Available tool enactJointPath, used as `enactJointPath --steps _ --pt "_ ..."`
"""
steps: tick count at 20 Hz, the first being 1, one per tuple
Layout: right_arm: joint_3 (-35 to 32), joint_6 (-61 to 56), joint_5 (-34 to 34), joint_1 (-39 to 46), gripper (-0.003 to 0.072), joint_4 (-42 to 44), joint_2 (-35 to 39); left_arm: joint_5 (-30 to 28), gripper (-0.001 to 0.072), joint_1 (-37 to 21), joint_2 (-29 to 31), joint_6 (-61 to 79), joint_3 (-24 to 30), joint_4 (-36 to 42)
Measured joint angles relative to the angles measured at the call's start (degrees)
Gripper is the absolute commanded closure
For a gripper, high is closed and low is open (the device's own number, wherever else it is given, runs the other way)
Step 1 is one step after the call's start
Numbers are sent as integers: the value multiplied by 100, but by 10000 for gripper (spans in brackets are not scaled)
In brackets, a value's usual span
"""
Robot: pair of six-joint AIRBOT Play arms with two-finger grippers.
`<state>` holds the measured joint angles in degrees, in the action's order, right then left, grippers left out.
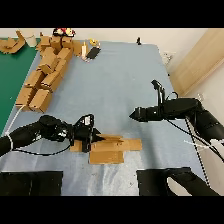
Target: Fold the box.
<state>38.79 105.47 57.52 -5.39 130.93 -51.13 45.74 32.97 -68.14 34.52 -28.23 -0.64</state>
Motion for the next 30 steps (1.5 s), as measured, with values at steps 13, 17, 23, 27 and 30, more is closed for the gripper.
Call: enactJointPath --steps 13,17,23,27,30 --pt "0 2 -2 0 604 -4 0 -271 697 -197 -9 -535 17 52" --pt "0 2 -2 0 604 -7 0 -138 696 -348 -13 -568 42 140" --pt "0 17 -2 2 604 -7 0 20 696 -393 -13 -328 98 173" --pt "0 37 -2 0 604 -7 0 101 696 -393 -13 -151 101 173" --pt "0 42 -2 0 604 -7 0 175 697 -393 -13 -26 101 170"
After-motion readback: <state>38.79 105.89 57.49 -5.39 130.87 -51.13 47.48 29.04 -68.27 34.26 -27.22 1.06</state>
